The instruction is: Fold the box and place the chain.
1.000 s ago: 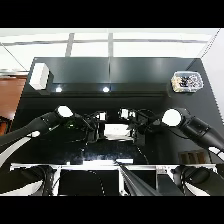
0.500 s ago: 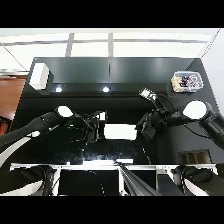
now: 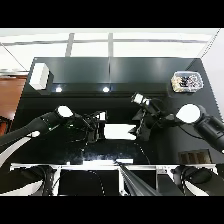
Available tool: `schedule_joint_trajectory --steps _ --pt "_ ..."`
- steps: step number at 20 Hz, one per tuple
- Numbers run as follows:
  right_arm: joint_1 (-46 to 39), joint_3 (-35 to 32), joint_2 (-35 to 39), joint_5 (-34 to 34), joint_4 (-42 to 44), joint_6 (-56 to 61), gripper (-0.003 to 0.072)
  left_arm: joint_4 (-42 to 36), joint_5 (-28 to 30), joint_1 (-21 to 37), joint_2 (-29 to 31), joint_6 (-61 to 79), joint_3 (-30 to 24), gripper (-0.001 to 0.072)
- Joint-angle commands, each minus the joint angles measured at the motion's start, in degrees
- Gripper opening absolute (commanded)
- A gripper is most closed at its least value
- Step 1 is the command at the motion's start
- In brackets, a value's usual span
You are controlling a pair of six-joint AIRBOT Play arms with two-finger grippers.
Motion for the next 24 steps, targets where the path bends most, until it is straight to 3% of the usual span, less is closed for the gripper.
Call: schedule_joint_trajectory --steps 1,10,12,13,24 --pt "3.2 0.0 -2.4 -1.8 -0.8 -7.3 0.0572 0.0 0.0 0.0 0.0 0.0 0.0 0.0294" --pt "4.0 0.0 -4.2 -2.2 -0.7 -7.7 0.0542 0.0 0.0 0.0 0.0 0.0 0.0 0.0294" --pt "4.0 0.0 -4.8 -2.3 -0.7 -7.7 0.0365 0.0 0.0 0.0 0.0 0.0 0.0 0.0294" --pt "4.0 0.0 -4.8 -2.4 -0.8 -7.6 0.0233 0.0 0.0 0.0 0.0 0.0 0.0 0.0294" --pt "4.0 0.0 -4.8 -0.4 -0.8 -7.5 0.0232 0.0 0.0 0.0 0.0 0.0 0.0 0.0294"
